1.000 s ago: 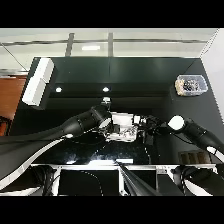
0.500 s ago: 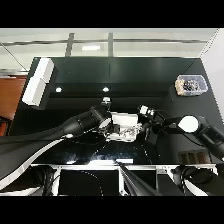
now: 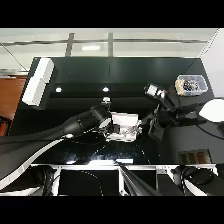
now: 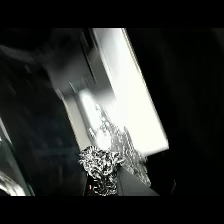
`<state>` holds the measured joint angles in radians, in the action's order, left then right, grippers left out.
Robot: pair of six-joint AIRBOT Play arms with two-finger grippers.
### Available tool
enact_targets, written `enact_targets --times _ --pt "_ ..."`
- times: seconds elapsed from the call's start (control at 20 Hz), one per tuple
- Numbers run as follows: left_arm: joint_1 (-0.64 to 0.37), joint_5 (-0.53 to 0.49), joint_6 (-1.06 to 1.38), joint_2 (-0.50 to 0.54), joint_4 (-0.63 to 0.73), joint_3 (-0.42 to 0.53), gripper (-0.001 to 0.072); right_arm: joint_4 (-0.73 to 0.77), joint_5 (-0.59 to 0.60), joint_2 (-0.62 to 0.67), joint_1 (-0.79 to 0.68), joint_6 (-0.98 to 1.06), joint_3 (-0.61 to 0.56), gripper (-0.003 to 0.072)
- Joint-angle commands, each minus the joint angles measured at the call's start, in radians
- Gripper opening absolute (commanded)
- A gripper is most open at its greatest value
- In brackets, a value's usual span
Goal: Fold the box and place the chain.
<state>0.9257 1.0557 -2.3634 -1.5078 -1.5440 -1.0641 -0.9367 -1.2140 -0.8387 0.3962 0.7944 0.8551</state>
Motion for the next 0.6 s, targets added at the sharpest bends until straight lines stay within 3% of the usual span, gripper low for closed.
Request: enact_targets --times 0.0,0.35,0.55 --pt "-0.001 0.000 0.000 0.000 0.000 0.000 0.0033 0.047 -0.061 0.003 0.001 0.070 0.130 0.0010" --pt "-0.001 0.000 0.000 0.000 0.000 0.000 0.0032 0.169 -0.066 0.003 -0.072 0.235 0.328 0.0010" --pt "-0.001 0.000 0.000 0.000 0.000 0.000 0.0032 0.229 -0.090 -0.003 -0.115 0.240 0.348 0.0010"
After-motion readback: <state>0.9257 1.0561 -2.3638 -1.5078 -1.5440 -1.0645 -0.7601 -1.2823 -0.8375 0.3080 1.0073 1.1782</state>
